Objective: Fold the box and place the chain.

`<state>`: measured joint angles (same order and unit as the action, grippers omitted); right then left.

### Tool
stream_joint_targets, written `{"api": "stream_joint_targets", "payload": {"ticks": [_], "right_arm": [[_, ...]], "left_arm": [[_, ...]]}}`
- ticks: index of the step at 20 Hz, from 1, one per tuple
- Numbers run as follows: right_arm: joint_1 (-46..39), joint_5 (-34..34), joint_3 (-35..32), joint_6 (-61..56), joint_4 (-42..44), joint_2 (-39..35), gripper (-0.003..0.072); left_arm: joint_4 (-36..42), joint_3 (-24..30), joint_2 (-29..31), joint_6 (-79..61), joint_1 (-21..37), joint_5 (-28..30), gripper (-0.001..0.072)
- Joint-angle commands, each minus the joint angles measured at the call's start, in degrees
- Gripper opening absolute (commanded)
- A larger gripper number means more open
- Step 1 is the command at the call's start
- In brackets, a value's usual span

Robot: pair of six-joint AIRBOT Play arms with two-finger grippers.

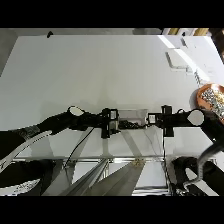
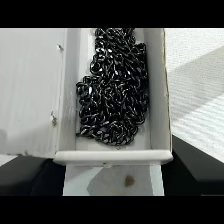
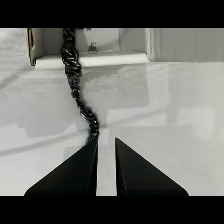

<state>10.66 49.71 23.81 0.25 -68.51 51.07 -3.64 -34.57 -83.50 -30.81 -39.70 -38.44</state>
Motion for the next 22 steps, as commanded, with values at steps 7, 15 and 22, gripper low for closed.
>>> {"api": "stream_joint_targets", "payload": {"ticks": [7,15,22], "right_arm": [[0.00,-0.07,-0.02,0.22,-0.11,7.26,0.0120],[2.01,2.01,0.00,-0.04,-0.02,2.73,0.0019],[3.56,2.32,-0.02,-0.46,-0.02,-5.07,0.0019]], "left_arm": [[0.00,-0.02,0.00,0.00,-0.02,-0.35,0.0205],[0.00,-0.02,0.00,0.00,-0.02,-0.39,0.0205],[-0.02,-0.02,0.00,0.00,-0.02,-0.42,0.0205]]}}
